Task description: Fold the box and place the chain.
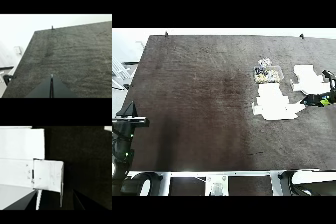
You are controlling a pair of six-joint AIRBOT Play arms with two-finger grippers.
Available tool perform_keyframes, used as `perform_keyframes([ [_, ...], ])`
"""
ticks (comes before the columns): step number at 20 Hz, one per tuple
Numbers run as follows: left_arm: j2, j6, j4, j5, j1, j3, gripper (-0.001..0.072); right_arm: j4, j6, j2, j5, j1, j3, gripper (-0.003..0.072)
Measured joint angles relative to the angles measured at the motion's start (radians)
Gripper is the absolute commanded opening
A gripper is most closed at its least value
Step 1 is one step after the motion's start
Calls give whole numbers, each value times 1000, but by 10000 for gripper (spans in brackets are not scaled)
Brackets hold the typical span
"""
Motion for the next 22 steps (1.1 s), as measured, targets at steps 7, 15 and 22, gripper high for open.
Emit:
perform_keyframes([
  [7,0,0,0,0,0,0,22,-22,2,-64,-48,17,21,524],
  [15,0,0,0,0,0,0,22,29,-42,-182,12,40,54,475],
  [22,0,0,0,0,0,0,22,82,-110,-220,106,42,57,3],
])
